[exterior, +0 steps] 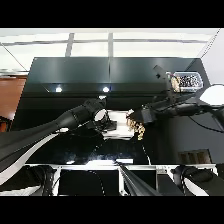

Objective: Fold the box and place the chain.

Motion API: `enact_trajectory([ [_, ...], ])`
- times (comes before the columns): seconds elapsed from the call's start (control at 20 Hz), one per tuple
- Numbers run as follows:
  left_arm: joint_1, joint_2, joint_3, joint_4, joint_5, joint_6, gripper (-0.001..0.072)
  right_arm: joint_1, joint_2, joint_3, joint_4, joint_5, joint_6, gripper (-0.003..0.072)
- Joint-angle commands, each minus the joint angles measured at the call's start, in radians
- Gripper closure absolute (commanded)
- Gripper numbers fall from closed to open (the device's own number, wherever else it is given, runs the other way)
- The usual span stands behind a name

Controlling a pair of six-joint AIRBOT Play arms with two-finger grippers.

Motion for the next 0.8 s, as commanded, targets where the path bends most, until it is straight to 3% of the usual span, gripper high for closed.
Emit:
enact_trajectory([
  [0.0,0.001,0.0,0.0,0.0,0.0,0.0,0.0678,0.048,-0.049,-0.016,-0.004,-0.072,0.0,0.0679],
  [0.25,0.001,0.0,0.0,0.0,0.0,0.0,0.0678,0.048,-0.082,-0.031,-0.122,-0.086,0.04,0.0671],
  [0.3,0.001,0.0,0.0,0.0,0.0,0.0,0.0679,0.048,-0.082,-0.05,-0.121,-0.1,0.042,0.0639],
  [0.35,0.001,0.0,0.0,0.0,0.0,0.0,0.0679,0.048,-0.082,-0.063,-0.121,-0.106,0.045,0.0391],
  [0.4,0.001,0.0,0.0,0.0,0.0,0.0,0.0679,0.046,-0.081,-0.064,-0.127,-0.105,0.045,0.0286],
  [0.6,0.001,0.0,0.0,0.0,0.0,0.0,0.0679,-0.1,-0.038,-0.038,-0.149,0.01,0.035,0.0289],
  [0.75,0.001,0.0,0.0,0.0,0.0,0.0,0.0679,-0.236,0.047,-0.066,-0.294,0.048,0.013,0.0302],
])
